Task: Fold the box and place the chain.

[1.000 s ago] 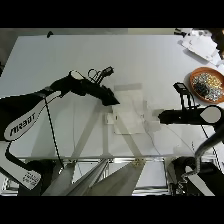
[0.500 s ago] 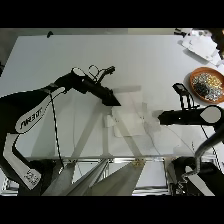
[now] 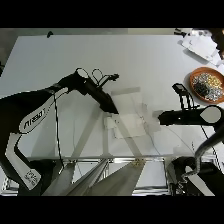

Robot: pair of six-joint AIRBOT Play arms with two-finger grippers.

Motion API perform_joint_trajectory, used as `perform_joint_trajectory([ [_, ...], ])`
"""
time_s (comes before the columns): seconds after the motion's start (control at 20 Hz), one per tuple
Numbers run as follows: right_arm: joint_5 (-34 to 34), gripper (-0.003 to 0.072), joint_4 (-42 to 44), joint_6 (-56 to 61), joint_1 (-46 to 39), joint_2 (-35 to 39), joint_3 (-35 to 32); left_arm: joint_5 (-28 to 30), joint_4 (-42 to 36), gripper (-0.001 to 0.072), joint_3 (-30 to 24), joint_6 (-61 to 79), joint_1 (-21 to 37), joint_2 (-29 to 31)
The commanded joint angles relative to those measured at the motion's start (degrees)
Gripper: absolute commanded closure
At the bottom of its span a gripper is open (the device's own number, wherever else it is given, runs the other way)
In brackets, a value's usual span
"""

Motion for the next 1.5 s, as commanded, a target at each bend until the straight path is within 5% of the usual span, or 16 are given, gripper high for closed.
perform_joint_trajectory([
  [0.0, 0.11, 0.0680, 0.02, 0.00, 0.04, 0.04, -0.02, 6.40, 0.94, 0.0364, 0.07, 0.00, -1.46, -0.04],
  [0.05, 0.11, 0.0680, 0.02, 0.02, 0.04, 0.04, -0.02, 6.99, 1.22, 0.0390, 0.07, 0.00, -1.70, -0.04],
  [0.25, -0.11, 0.0680, 0.00, 0.00, 0.04, 0.04, -0.02, 7.54, 2.23, 0.0683, 0.07, 0.00, -1.66, -0.04],
  [0.3, -0.20, 0.0680, 0.00, 0.00, 0.04, 0.04, -0.02, 7.37, 2.32, 0.0700, 0.07, 0.00, -1.66, -0.04],
  [0.65, -0.33, 0.0679, 1.11, 0.04, 0.04, 0.04, -0.02, 3.34, 5.95, 0.0709, 0.07, 1.31, -1.92, 2.14],
  [0.85, 0.28, 0.0676, 20.06, -8.15, 0.04, 0.55, 0.02, 6.47, 15.67, 0.0710, 0.07, 1.27, -4.33, 10.34],
  [0.9, 0.50, 0.0656, 23.85, -10.45, 0.04, 0.59, 0.04, 7.56, 19.39, 0.0710, 0.07, 1.05, -5.55, 12.57],
  [1.0, 2.14, 0.0479, 24.87, -11.19, 0.02, 0.59, 0.26, 8.07, 26.73, 0.0710, 0.04, -1.60, -8.26, 16.22],
  [1.1, 5.38, 0.0429, 24.13, -10.93, 0.02, 1.01, 0.42, 7.85, 26.03, 0.0711, -1.18, -2.75, -9.70, 18.99],
  [1.3, 10.38, 0.0412, 21.27, -9.99, 0.02, 7.41, 0.70, 18.14, 21.81, 0.0711, -11.82, -1.38, -9.86, 27.65],
  [1.45, 11.72, 0.0411, 9.55, -3.76, 0.02, 16.81, 0.72, 27.06, 20.55, 0.0710, -22.62, 2.89, -10.38, 32.85],
])
